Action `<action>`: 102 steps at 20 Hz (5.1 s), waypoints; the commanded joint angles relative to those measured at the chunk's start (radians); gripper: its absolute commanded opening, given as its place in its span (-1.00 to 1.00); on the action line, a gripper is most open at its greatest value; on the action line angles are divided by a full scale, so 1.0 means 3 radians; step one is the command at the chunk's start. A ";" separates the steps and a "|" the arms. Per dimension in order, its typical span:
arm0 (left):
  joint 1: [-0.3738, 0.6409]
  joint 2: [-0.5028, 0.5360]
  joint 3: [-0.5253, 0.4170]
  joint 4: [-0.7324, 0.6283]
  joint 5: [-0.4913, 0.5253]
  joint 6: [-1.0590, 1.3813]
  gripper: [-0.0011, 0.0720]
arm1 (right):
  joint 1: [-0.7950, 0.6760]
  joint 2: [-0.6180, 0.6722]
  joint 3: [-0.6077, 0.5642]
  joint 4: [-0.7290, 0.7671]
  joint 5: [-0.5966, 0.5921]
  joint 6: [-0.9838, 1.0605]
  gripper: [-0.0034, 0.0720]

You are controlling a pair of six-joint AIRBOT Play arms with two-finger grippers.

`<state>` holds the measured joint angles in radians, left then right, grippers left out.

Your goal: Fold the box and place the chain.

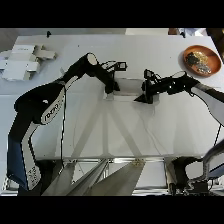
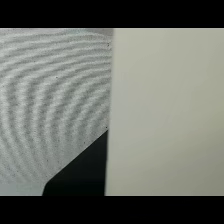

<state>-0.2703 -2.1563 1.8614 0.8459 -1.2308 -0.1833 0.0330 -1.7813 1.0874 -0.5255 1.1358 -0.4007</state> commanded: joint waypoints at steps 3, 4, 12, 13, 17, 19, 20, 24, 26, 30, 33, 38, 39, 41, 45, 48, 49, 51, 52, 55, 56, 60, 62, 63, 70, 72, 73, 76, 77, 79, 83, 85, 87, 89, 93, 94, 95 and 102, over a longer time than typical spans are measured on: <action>0.0003 0.0003 0.0000 0.0000 0.0013 0.0001 -0.93 | 0.0004 0.0001 0.0001 0.0001 0.0001 0.0001 0.28; 0.0003 0.0003 0.0000 0.0000 0.0010 0.0001 -0.93 | 0.0004 0.0001 0.0001 0.0001 0.0001 0.0001 0.28; 0.0003 0.0006 0.0000 0.0001 -0.0080 0.0001 -0.45 | 0.0004 0.0001 0.0001 0.0001 0.0001 0.0001 0.28; 0.0004 0.0015 0.0000 0.0001 -0.0113 0.0001 -0.24 | 0.0004 0.0001 0.0001 0.0001 0.0001 0.0001 0.28; 0.0009 0.0042 0.0000 0.0003 -0.0128 -0.0001 0.33 | 0.0004 0.0001 0.0001 0.0001 0.0001 0.0001 0.28; 0.0009 0.0056 0.0000 0.0001 -0.0127 0.0000 0.33 | 0.0004 0.0001 0.0001 0.0001 0.0001 0.0001 0.28; 0.0009 0.0058 0.0000 0.0001 -0.0127 0.0000 0.33 | 0.0004 0.0001 0.0001 0.0001 0.0001 0.0001 0.28; 0.0014 0.0123 0.0000 0.0008 -0.0122 0.0003 0.33 | 0.0004 0.0001 0.0001 0.0001 0.0001 0.0001 0.28; 0.0032 0.0174 0.0000 0.0047 -0.0126 0.0001 0.33 | 0.0004 0.0001 0.0001 0.0001 0.0001 0.0001 0.28; 0.0047 0.0237 0.0000 0.0515 -0.0184 -0.0001 0.33 | 0.0004 0.0001 0.0001 0.0001 0.0001 0.0001 0.28; 0.0177 0.0256 0.0000 0.0484 -0.0268 0.0009 0.32 | 0.0004 0.0001 0.0001 0.0001 0.0001 0.0001 0.28; 0.0333 0.0529 0.0000 -0.0020 -0.0412 -0.0014 0.21 | 0.0004 0.0001 0.0001 0.0001 0.0001 0.0001 0.28; 0.0341 0.0610 0.0000 -0.0084 -0.0542 -0.0027 0.00 | 0.0004 0.0001 0.0001 0.0001 0.0001 0.0001 0.28; 0.0323 0.0772 0.0000 -0.0088 -0.0970 -0.0027 -0.65 | 0.0004 0.0001 0.0001 0.0001 0.0001 0.0001 0.28; 0.0181 0.0970 -0.0004 0.0015 -0.1671 -0.0234 -0.95 | 0.0004 0.0001 0.0001 0.0001 0.0001 0.0001 0.28; 0.0032 0.0992 -0.0010 0.0024 -0.1606 -0.0301 -0.95 | 0.0004 0.0001 0.0001 0.0001 0.0001 0.0001 0.28; -0.0027 0.0983 -0.0011 0.0024 -0.1615 -0.0303 -0.95 | 0.0004 0.0001 0.0001 0.0001 0.0001 0.0001 0.28; -0.0123 0.0979 -0.0057 0.0024 -0.1611 -0.0308 -0.95 | 0.0004 0.0001 0.0001 0.0001 0.0001 0.0001 0.28; -0.0167 0.0979 -0.0108 0.0022 -0.1575 -0.0308 -0.95 | 0.0004 0.0001 0.0001 0.0001 0.0001 0.0001 0.28; -0.0247 0.0979 -0.0294 0.0022 -0.1150 -0.0301 -0.95 | 0.0004 0.0001 0.0001 0.0001 0.0001 0.0001 0.28; -0.0258 0.0979 -0.0345 0.0018 -0.0876 -0.0299 -0.95 | 0.0004 0.0001 0.0001 0.0001 0.0001 0.0001 0.28; -0.0262 0.0959 -0.0402 -0.0130 0.0211 -0.0300 -0.94 | 0.0004 0.0001 0.0001 0.0001 0.0001 0.0001 0.28; -0.0262 0.0899 -0.0404 -0.0245 0.0605 -0.0309 -0.94 | 0.0004 0.0001 0.0001 0.0001 0.0001 0.0001 0.28; -0.0262 0.0851 -0.0404 -0.0294 0.0736 -0.0327 -0.94 | 0.0004 0.0001 0.0001 0.0001 0.0001 0.0001 0.28; -0.0284 0.0519 -0.0406 -0.0373 0.0947 -0.0804 -0.94 | 0.0004 0.0001 0.0001 0.0001 0.0001 0.0001 0.28; -0.0286 0.0468 -0.0408 -0.0348 0.0944 -0.0881 -0.94 | 0.0004 0.0001 0.0001 0.0001 0.0001 0.0001 0.28; -0.0286 0.0459 -0.0408 -0.0337 0.0932 -0.0893 -0.94 | 0.0004 0.0001 0.0001 0.0001 0.0001 0.0001 0.28; -0.0284 0.0460 -0.0408 -0.0295 0.0909 -0.0916 -0.94 | 0.0004 0.0001 0.0001 0.0001 0.0001 0.0001 0.28; -0.0276 0.0463 -0.0408 -0.0298 0.0888 -0.0914 -0.94 | 0.0004 0.0001 0.0001 0.0001 0.0001 0.0001 0.28; -0.0258 0.0490 -0.0408 -0.0299 0.0797 -0.0914 -0.94 | 0.0004 0.0001 0.0001 0.0001 0.0001 0.0001 0.28; -0.0183 0.0694 -0.0408 -0.0367 0.0682 -0.0910 -0.94 | 0.0004 0.0001 0.0001 0.0001 0.0001 0.0001 0.28; -0.0111 0.0839 -0.0408 -0.0474 0.0600 -0.0898 -0.94 | 0.0004 0.0001 0.0001 0.0001 0.0001 0.0001 0.28; -0.0024 0.0961 -0.0408 -0.0506 0.0421 -0.0898 -0.94 | 0.0004 0.0001 0.0001 0.0001 0.0001 0.0001 0.28; 0.0074 0.1049 -0.0408 -0.0498 0.0160 -0.0870 -0.93 | 0.0004 0.0001 0.0001 0.0001 0.0001 0.0001 0.28; 0.0238 0.1071 -0.0417 -0.0257 -0.0478 -0.0685 0.24 | 0.0004 0.0001 0.0001 0.0001 0.0001 0.0001 0.28; 0.0249 0.1068 -0.0421 -0.0095 -0.0587 -0.0685 0.52 | 0.0004 0.0001 0.0001 0.0001 0.0001 0.0001 0.28; 0.0257 0.1069 -0.0421 0.0066 -0.0660 -0.0683 0.52 | 0.0004 0.0001 0.0001 0.0001 0.0001 0.0001 0.28; 0.0041 0.1071 -0.0523 0.0802 -0.0465 -0.0404 0.51 | 0.0004 0.0001 0.0001 0.0001 0.0001 0.0001 0.28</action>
<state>-0.2337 -1.8362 1.7241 1.0088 -1.4036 -0.3584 0.0349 -1.7813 1.0874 -0.5255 1.1358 -0.4004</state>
